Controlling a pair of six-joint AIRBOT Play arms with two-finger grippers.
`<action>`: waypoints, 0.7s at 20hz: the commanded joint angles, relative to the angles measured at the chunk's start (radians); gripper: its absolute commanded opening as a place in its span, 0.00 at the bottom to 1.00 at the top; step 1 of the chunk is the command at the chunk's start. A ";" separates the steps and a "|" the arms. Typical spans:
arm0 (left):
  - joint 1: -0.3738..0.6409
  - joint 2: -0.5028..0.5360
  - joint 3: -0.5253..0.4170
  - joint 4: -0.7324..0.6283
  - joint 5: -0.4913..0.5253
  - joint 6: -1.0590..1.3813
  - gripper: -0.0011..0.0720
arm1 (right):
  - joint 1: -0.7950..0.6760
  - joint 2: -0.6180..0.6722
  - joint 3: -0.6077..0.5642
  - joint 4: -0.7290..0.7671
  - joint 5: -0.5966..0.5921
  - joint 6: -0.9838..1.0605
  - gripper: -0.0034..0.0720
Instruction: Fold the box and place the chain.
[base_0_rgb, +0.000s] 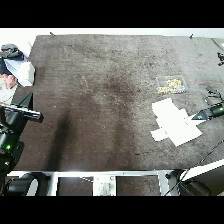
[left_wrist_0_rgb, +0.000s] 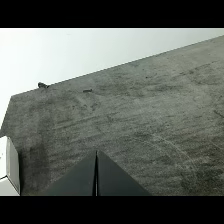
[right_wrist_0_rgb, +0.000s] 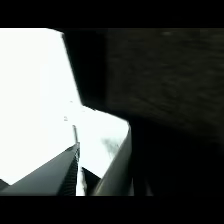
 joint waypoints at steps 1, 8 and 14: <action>0.001 0.001 0.000 0.000 0.000 0.000 0.03 | 0.002 -0.003 -0.023 -0.006 0.036 0.000 0.36; 0.001 0.001 0.000 0.000 0.000 0.000 0.03 | 0.004 0.002 -0.026 0.088 0.116 -0.040 0.05; 0.001 0.001 0.000 0.000 0.000 0.000 0.03 | 0.035 0.143 -0.293 0.349 0.111 -0.030 0.03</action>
